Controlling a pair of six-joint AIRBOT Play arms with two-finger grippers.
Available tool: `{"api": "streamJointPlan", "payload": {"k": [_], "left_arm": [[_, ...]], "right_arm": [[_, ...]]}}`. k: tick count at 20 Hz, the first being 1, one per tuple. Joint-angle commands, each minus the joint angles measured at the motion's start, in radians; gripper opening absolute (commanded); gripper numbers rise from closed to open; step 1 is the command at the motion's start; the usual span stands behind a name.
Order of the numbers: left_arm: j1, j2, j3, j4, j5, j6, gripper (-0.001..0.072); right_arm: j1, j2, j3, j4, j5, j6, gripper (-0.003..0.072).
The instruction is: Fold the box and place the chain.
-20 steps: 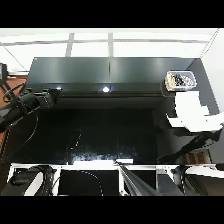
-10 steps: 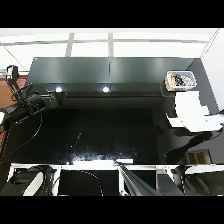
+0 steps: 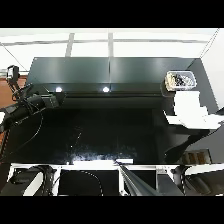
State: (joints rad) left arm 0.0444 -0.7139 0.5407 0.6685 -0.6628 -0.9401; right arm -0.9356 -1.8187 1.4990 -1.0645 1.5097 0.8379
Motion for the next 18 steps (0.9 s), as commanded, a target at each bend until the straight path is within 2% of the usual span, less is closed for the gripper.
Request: {"api": "streamJointPlan", "payload": {"k": [1, 5, 11, 13, 18], "left_arm": [[0.000, -0.001, 0.000, 0.000, -0.001, 0.001, 0.0708], [0.000, -0.001, 0.000, 0.000, 0.000, 0.001, 0.0707], [-0.002, -0.001, 0.000, 0.000, -0.005, 0.001, 0.0708], [-0.002, -0.001, 0.000, 0.000, -0.032, 0.001, 0.0707], [-0.027, -0.002, -0.005, 0.000, -0.097, 0.002, 0.0708]], "right_arm": [[0.005, 0.040, -0.027, 0.020, 0.037, 0.011, 0.0030], [0.005, 0.155, -0.130, 0.069, 0.028, 0.003, 0.0013], [0.044, 0.374, -0.424, 0.295, 0.013, -0.024, 0.0013], [0.108, 0.446, -0.528, 0.362, 0.003, -0.027, 0.0013], [0.390, 0.634, -0.816, 0.569, -0.182, -0.006, 0.0013]]}}
